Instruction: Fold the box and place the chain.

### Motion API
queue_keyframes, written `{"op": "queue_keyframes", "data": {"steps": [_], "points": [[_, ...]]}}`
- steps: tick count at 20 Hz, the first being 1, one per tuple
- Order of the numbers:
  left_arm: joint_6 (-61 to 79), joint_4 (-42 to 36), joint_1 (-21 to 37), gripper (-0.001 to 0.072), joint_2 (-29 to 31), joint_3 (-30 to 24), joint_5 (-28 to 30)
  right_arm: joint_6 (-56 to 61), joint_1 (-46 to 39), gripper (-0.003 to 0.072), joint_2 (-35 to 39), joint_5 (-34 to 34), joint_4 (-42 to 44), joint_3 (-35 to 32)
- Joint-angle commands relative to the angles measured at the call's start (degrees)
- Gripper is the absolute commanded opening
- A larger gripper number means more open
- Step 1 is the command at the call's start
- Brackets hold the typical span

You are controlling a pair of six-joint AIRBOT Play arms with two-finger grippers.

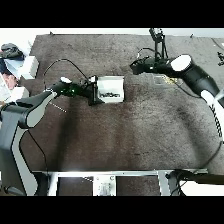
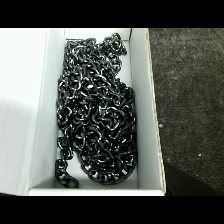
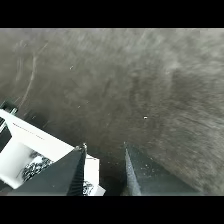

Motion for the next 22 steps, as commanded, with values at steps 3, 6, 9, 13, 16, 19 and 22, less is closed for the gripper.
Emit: {"op": "queue_keyframes", "data": {"steps": [3,6,9,13,16,19,22], "points": [[0.0,0.0,0.0,0.0418,0.0,0.0,0.0,-16.0,-8.4,0.0272,-16.2,21.1,16.9,16.0],[0.0,0.0,0.0,0.0418,0.0,0.0,0.0,-17.7,-7.7,0.0272,-22.6,24.5,16.9,21.8],[0.0,0.0,0.0,0.0418,0.0,0.0,0.0,-19.7,-7.0,0.0272,-25.0,25.2,16.8,22.3],[0.0,0.0,0.0,0.0418,0.0,0.0,0.0,-22.3,-5.5,0.0271,-25.9,26.1,15.3,22.3],[0.0,0.0,0.0,0.0418,0.0,0.0,0.0,-23.2,-5.3,0.0271,-25.9,27.3,15.3,22.3],[0.0,0.0,0.0,0.0418,0.0,0.0,0.0,-25.7,-5.3,0.0272,-25.9,33.1,15.3,22.3],[0.0,0.0,0.0,0.0418,0.0,0.0,0.0,-27.1,-5.3,0.0272,-25.9,36.3,15.4,22.3]]}}
